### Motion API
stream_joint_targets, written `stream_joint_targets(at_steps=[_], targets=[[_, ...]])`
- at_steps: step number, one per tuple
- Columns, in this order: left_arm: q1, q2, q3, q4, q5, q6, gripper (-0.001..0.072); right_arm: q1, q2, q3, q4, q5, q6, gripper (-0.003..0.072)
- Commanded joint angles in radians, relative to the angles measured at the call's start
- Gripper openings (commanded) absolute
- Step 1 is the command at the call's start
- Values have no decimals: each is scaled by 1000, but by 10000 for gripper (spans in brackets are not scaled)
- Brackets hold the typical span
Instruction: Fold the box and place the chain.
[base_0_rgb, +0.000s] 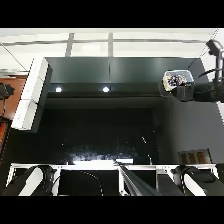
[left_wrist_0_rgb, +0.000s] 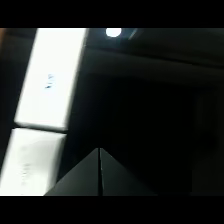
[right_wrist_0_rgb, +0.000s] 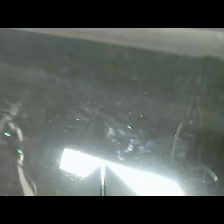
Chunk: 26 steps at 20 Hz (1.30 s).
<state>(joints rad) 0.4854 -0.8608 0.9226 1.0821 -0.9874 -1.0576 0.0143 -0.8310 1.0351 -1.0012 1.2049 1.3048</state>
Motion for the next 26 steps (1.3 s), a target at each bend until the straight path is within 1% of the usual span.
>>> stream_joint_targets(at_steps=[1, 2, 3, 5, 7, 8, 9, 10, 12, 13, 26], targets=[[-161, 164, -29, -43, -10, -80, 27, 0, 70, 23, 6, 13, -73, 17], [-229, 230, -69, -43, 16, -73, 27, 0, 122, -23, -3, -64, -93, 16], [-296, 298, -119, -43, 51, -74, 27, 0, 189, -101, -30, -180, -93, 16], [-409, 428, -247, -35, 137, -78, 27, 0, 291, -292, -73, -373, -89, 16], [-478, 524, -395, -30, 211, -77, 28, 0, 309, -452, -74, -500, -89, 19], [-497, 557, -460, -22, 236, -77, 28, 0, 306, -505, -74, -542, -89, 19], [-499, 576, -503, -24, 248, -85, 29, 0, 306, -543, -74, -566, -89, 20], [-496, 581, -519, -24, 249, -102, 30, 0, 306, -555, -74, -555, -90, 22], [-490, 578, -521, -23, 264, -101, 31, 0, 306, -556, -73, -517, -90, 22], [-490, 578, -521, -22, 281, -101, 32, 0, 307, -556, -73, -517, -90, 22], [-491, 577, -521, -26, 278, -102, 32, 0, 306, -556, -73, -517, -90, 22]])
